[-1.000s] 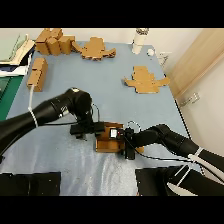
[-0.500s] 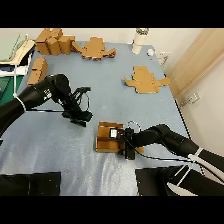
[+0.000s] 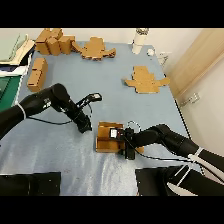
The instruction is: Fold the box.
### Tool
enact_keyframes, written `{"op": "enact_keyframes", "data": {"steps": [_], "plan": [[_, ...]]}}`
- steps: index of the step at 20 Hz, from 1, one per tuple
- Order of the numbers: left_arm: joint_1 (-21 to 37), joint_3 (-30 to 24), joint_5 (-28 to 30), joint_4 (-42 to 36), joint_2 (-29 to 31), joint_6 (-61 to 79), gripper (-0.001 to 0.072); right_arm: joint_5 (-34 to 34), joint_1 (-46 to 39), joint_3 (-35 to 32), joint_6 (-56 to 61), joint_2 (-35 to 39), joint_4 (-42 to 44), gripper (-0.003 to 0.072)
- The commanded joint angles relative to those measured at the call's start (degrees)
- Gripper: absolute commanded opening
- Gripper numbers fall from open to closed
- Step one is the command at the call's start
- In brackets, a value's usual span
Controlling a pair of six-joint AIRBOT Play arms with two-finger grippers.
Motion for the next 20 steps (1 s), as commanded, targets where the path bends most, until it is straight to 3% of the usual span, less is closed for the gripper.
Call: {"op": "enact_keyframes", "data": {"steps": [1,2,3,4,8,20], "plan": [[1.5,-9.2,8.4,-8.3,3.4,30.3,0.0019,0.0,0.0,0.0,0.0,0.0,0.0,0.0509],[1.5,-12.2,11.7,-11.0,5.0,37.5,0.0228,0.0,0.0,0.0,0.0,0.0,0.0,0.0509],[1.5,-15.3,14.7,-14.5,6.6,43.7,0.0625,0.0,0.0,0.0,0.0,0.0,0.0,0.0509],[1.5,-17.7,16.5,-17.6,7.8,47.4,0.0693,0.0,0.0,0.0,0.0,0.0,0.0,0.0508],[1.0,-22.5,15.6,-22.5,8.8,50.6,0.0693,0.0,0.0,0.0,0.0,0.0,0.0,0.0509],[-5.5,-22.6,16.5,-24.5,7.5,50.1,0.0693,0.0,0.0,0.0,0.0,0.0,0.0,0.0509]]}}
